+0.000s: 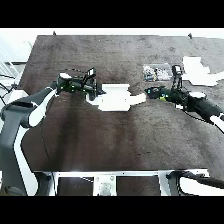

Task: Fold the box and place the chain.

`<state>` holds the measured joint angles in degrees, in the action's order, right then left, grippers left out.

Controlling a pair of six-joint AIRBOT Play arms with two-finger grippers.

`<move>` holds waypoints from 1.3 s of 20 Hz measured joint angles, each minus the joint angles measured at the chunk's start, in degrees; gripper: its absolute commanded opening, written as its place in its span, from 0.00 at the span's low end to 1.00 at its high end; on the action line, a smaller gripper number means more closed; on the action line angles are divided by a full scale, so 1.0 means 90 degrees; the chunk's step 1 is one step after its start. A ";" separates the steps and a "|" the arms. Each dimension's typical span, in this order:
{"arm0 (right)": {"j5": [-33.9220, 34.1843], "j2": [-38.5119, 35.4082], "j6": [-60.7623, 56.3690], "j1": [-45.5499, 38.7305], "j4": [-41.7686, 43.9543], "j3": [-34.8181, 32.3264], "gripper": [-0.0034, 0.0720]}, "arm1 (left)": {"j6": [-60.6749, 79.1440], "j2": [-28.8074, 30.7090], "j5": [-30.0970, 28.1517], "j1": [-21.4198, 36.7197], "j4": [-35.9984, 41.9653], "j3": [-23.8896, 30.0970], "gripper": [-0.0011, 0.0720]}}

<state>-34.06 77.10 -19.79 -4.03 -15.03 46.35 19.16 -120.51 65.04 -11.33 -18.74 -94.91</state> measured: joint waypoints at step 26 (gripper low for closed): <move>-0.0092 -0.0027 0.4296 0.2142 -0.1724 -0.0561 0.90 | 0.0024 0.0000 -0.0058 -0.0002 0.0022 0.0007 0.04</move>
<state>-34.89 76.86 18.87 15.25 -30.55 41.30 19.38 -120.51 64.51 -11.35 -18.55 -94.85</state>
